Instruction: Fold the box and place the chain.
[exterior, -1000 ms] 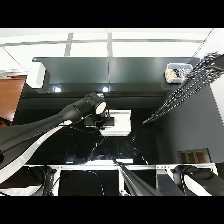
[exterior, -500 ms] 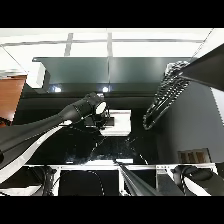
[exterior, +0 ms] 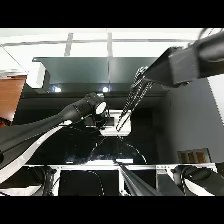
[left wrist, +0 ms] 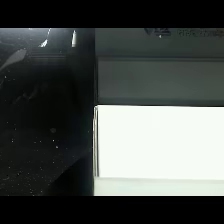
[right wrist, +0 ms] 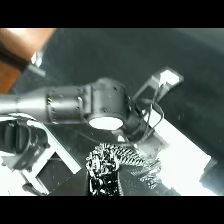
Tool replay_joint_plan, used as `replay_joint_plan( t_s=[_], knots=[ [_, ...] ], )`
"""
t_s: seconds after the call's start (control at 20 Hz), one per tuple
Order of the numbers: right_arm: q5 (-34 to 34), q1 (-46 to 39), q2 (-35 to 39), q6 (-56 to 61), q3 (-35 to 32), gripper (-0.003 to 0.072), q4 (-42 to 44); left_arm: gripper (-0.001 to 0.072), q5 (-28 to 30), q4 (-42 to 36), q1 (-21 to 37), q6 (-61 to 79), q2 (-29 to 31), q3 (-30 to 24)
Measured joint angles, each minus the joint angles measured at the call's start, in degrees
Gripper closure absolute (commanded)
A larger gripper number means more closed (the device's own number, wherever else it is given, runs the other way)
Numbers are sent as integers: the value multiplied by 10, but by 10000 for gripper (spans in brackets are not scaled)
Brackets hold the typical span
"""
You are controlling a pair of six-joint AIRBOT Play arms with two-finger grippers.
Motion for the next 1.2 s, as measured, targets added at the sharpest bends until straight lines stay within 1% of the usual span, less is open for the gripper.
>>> replay_joint_plan(
  t_s=[0.2,0.3,0.5,0.8,0.95,1.0,1.05,1.1,1.2],
  knots=[
    [-2,4,-8,-11,-90,671,-1,686,0,0,0,0,0,0],
    [-23,9,-10,-13,-147,671,0,686,0,0,0,0,0,0],
    [-97,26,-12,-17,-245,671,1,686,0,0,0,0,0,0],
    [-178,48,-15,-17,-346,670,1,686,0,0,0,0,0,0],
    [-246,65,-15,-16,-397,668,1,686,0,0,0,0,0,0],
    [-272,71,-16,-15,-412,634,2,686,0,0,0,0,0,0],
    [-295,77,-16,-14,-426,430,1,686,-1,0,0,0,0,0],
    [-315,80,-16,-14,-435,338,2,686,-1,0,0,0,0,0],
    [-332,80,-16,-13,-448,338,0,686,-1,0,0,0,0,0]
  ],
)
